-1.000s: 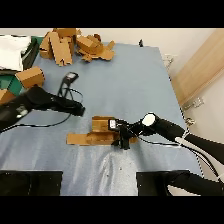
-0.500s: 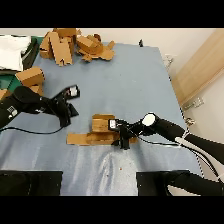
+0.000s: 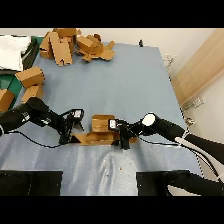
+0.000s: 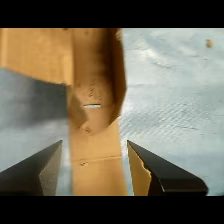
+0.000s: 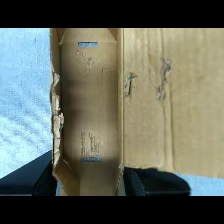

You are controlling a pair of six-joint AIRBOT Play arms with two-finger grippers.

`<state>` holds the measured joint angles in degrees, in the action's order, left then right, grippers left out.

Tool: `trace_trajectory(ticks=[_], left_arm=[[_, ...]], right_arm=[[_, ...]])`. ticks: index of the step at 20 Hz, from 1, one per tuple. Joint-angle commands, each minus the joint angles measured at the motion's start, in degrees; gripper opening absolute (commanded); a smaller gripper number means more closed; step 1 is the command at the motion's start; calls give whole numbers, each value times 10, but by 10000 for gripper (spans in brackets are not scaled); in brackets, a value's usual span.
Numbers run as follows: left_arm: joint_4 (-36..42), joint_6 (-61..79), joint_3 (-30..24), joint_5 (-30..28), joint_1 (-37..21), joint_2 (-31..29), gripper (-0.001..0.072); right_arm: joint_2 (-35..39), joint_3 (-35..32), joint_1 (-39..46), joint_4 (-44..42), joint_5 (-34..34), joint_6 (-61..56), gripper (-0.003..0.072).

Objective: Fold the box.

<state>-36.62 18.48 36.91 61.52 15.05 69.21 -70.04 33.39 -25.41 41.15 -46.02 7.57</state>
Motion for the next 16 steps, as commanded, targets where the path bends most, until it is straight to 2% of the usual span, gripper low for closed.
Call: trace_trajectory(ticks=[1, 5, 13, 14, 15, 16], left_arm=[[-11, 0, -3, 18, 32, 2, 588], [-10, -30, -2, -53, 72, 2, 588], [-7, -62, -2, -118, 118, 2, 587], [-7, -66, -2, -128, 125, 2, 560], [-9, -73, -2, -137, 130, 2, 325], [-11, -72, -2, -139, 133, 2, 216]], right_arm=[[0, 0, 0, 0, 1, 0, 374], [0, 0, 0, 0, 0, 0, 374], [0, 0, 0, 0, 0, 0, 374], [0, 0, 0, 0, 0, 0, 374], [0, 0, 0, 0, 0, 0, 374], [0, 0, 0, 0, 0, 0, 374]])
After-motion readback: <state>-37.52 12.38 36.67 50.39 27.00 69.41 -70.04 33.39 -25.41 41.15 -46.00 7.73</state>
